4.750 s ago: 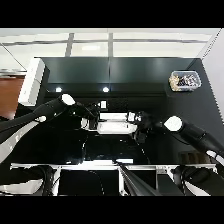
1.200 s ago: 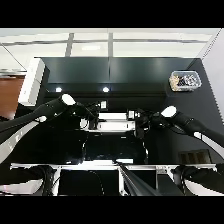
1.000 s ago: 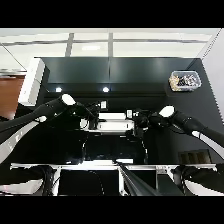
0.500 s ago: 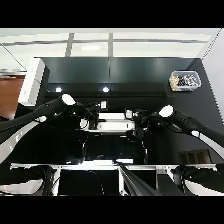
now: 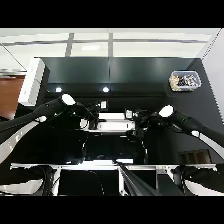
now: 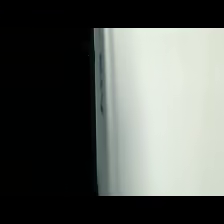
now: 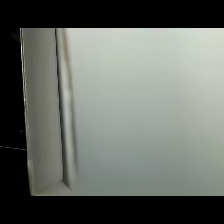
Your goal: Fold the box and place the chain.
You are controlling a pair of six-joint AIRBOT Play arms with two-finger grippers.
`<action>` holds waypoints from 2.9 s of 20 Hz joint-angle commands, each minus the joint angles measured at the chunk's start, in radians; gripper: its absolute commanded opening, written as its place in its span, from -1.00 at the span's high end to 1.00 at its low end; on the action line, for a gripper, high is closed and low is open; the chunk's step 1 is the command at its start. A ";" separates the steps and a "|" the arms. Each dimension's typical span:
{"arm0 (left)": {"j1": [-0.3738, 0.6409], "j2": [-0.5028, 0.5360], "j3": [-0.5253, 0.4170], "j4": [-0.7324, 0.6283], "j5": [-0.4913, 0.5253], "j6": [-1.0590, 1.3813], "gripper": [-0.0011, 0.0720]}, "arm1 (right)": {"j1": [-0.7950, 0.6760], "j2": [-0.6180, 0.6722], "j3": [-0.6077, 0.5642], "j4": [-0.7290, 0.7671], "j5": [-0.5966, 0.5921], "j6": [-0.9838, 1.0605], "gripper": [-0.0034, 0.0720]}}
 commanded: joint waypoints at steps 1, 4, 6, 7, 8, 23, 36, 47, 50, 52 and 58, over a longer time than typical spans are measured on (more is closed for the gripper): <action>0.000 0.000 0.001 0.000 0.000 0.000 0.88 | 0.001 -0.001 0.000 0.001 0.000 0.000 -0.33; 0.000 0.001 0.001 0.000 -0.001 -0.071 0.88 | 0.001 -0.001 0.000 0.001 0.000 0.000 -0.34; 0.002 0.007 0.004 0.000 0.003 -0.071 0.29 | 0.001 -0.001 0.000 0.001 0.000 0.000 -0.34; 0.002 0.014 0.010 0.001 0.000 -0.080 -0.04 | 0.001 -0.001 0.000 0.001 0.000 0.001 -0.34; 0.005 0.026 0.018 0.002 -0.004 -0.090 -0.35 | 0.001 -0.001 0.000 0.001 -0.001 0.001 -0.34; 0.108 0.344 -0.027 0.260 -0.517 -0.842 0.89 | 0.001 -0.001 0.000 0.001 -0.006 0.006 0.59; 0.000 0.204 -0.111 -0.076 0.288 -0.692 0.88 | 0.001 -0.001 0.000 0.001 -0.006 0.007 0.59; 0.064 0.203 -0.050 0.001 0.135 -0.711 0.89 | 0.001 -0.001 0.000 0.002 -0.006 0.007 0.59; 0.157 0.362 -0.060 0.000 0.070 -0.711 0.89 | 0.001 -0.001 0.000 0.002 -0.006 0.007 0.59; 0.215 0.431 -0.092 -0.007 -0.046 -0.701 0.88 | 0.001 -0.001 0.000 0.002 -0.006 0.007 0.59; 0.192 0.418 -0.220 0.087 -0.074 -0.229 -0.96 | 0.001 -0.001 0.000 0.002 -0.006 0.006 0.59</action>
